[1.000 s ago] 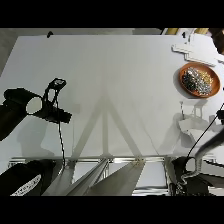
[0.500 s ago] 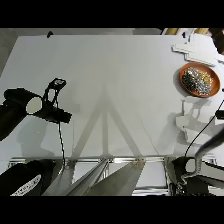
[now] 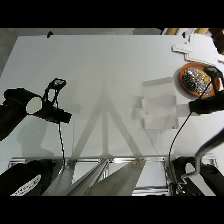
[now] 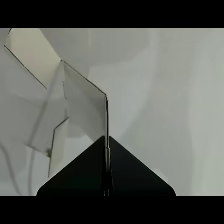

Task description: Fold the box and place the chain.

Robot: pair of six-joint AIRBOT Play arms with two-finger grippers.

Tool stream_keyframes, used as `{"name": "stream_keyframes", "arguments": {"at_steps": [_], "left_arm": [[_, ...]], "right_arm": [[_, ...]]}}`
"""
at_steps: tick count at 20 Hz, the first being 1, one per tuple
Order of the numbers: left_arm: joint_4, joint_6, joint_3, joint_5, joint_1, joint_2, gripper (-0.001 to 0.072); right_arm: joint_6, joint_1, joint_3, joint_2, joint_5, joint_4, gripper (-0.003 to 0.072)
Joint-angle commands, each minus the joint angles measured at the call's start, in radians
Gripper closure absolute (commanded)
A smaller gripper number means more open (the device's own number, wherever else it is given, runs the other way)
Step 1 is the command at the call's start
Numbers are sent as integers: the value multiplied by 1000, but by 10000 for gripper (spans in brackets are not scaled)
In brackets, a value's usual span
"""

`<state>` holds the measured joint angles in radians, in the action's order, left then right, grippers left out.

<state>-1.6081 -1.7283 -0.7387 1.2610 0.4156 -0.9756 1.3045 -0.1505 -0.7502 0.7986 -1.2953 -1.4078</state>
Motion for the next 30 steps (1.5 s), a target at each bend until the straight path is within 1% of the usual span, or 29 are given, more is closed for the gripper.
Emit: {"name": "stream_keyframes", "arguments": {"at_steps": [1,2,4,8,9,12,13,14,15,16,17,18,20,21,22,23,26,28,30], "left_arm": [[0,0,0,0,0,0,700],[0,0,0,0,0,0,700],[0,0,0,-3,0,0,700],[0,-1,0,-13,0,0,700],[0,-3,0,-38,0,-1,700],[8,3,0,-187,0,-2,698],[8,6,0,-246,0,-5,684],[32,50,0,-299,-1,-13,500],[127,142,0,-356,-3,-27,311],[287,293,0,-406,-5,-50,280],[487,479,0,-434,-5,-77,250],[725,715,0,-436,-5,-115,250],[1103,1091,0,-396,-2,-205,248],[1231,1223,0,-361,-3,-252,233],[1321,1318,-1,-323,-3,-299,208],[1361,1365,-1,-296,-3,-342,206],[1377,1437,-1,-226,-2,-445,182],[1416,1493,-1,-217,-2,-482,177],[1463,1535,-5,-218,-2,-495,177]], "right_arm": [[-2,122,223,-187,138,223,667],[0,160,273,-211,160,235,667],[0,227,328,-219,187,234,666],[0,320,347,-219,206,233,666],[0,334,347,-219,222,233,666],[0,344,347,-219,258,235,666],[0,344,347,-219,261,235,665],[0,344,347,-219,260,235,665],[0,344,347,-219,259,235,665],[0,344,347,-219,259,235,665],[0,344,347,-219,259,235,665],[0,344,347,-219,259,235,665],[0,344,347,-219,259,235,665],[1,344,347,-219,259,235,665],[0,344,347,-219,259,235,665],[1,344,347,-219,259,235,665],[0,344,347,-219,259,235,665],[0,344,347,-219,259,235,665],[1,344,347,-219,259,235,665]]}}
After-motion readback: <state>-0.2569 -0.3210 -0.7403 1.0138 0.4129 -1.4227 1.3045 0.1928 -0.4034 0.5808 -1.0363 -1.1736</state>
